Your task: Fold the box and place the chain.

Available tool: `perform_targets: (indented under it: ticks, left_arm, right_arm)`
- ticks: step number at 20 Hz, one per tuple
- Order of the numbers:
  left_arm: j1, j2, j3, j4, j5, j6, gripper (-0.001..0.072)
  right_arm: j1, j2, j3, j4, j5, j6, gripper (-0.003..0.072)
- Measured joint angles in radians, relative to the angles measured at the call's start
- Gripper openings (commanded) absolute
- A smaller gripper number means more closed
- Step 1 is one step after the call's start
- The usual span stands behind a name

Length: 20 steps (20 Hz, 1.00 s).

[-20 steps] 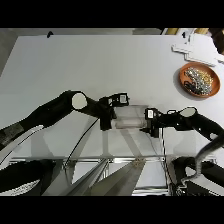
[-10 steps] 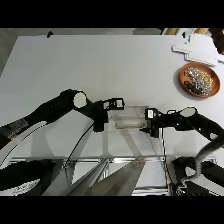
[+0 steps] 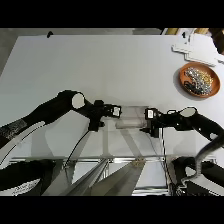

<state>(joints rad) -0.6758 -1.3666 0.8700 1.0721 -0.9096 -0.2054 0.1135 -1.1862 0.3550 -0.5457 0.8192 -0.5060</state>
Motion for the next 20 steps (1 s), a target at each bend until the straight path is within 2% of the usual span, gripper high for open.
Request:
perform_targets:
  ticks: [5, 7, 10, 12, 18, 19, 20]
  left_arm:
    - [-0.016, -0.032, -0.012, -0.065, 0.073, 0.057, 0.0426]
    - [-0.028, -0.042, -0.013, -0.089, 0.086, 0.064, 0.0313]
    - [-0.045, -0.051, -0.014, -0.119, 0.093, 0.071, 0.0294]
    - [-0.053, -0.055, -0.014, -0.136, 0.098, 0.072, 0.0198]
    - [-0.07, -0.059, -0.014, -0.219, 0.109, 0.115, 0.0198]
    - [-0.072, -0.062, -0.014, -0.235, 0.117, 0.122, 0.018]
    - [-0.074, -0.065, -0.014, -0.246, 0.126, 0.126, 0.0094]
  right_arm:
    - [0.0, 0.0, 0.0, 0.0, 0.0, 0.0, 0.0397]
    - [0.0, 0.0, 0.0, 0.0, 0.0, 0.0, 0.0397]
    - [0.0, 0.0, 0.0, 0.0, 0.0, 0.0, 0.0397]
    - [0.0, 0.0, 0.0, 0.0, 0.0, 0.0, 0.0397]
    - [0.0, 0.0, 0.0, 0.0, 0.0, 0.0, 0.0397]
    - [0.0, 0.0, 0.0, 0.0, 0.0, 0.0, 0.0397]
    - [0.0, 0.0, 0.0, 0.0, 0.0, 0.0, 0.0397]
